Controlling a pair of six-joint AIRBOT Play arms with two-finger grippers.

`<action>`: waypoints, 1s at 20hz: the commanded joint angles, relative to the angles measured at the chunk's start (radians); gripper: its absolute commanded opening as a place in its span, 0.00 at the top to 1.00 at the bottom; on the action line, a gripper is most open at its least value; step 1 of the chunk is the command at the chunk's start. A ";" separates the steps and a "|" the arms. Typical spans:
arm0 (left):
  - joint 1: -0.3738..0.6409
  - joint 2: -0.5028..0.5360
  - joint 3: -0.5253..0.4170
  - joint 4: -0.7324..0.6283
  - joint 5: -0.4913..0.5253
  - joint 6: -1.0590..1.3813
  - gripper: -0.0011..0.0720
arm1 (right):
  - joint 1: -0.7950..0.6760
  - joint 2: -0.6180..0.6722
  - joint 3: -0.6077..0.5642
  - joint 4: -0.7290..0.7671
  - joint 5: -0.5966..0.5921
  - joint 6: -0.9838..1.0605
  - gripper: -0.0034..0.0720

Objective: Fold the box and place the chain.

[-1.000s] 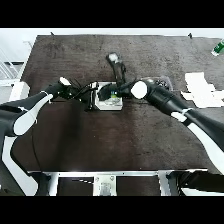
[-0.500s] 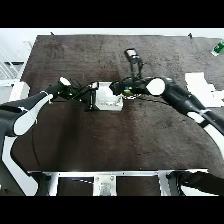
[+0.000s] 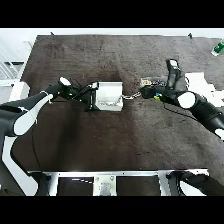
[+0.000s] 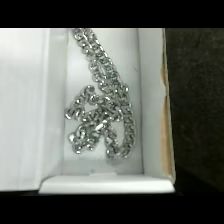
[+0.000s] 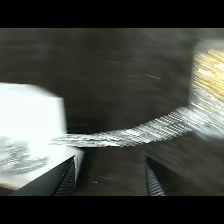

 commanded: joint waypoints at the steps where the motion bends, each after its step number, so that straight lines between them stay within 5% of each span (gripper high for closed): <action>1: 0.000 0.000 0.000 0.000 0.001 0.000 0.26 | -0.061 -0.038 -0.072 0.010 -0.090 0.077 0.33; 7: 0.000 0.000 0.000 0.000 0.001 0.000 0.27 | -0.018 -0.241 -0.034 0.161 -0.214 0.076 0.32; 14: 0.000 0.000 0.000 0.000 0.001 0.000 0.26 | 0.023 -0.446 0.138 0.243 -0.266 0.077 0.33; 18: 0.000 0.000 0.000 0.000 0.001 0.000 0.26 | 0.024 -0.522 0.198 0.275 -0.341 0.076 0.57; 20: 0.000 0.000 0.000 0.000 0.001 0.000 0.27 | 0.024 -0.525 0.201 0.275 -0.351 0.077 0.87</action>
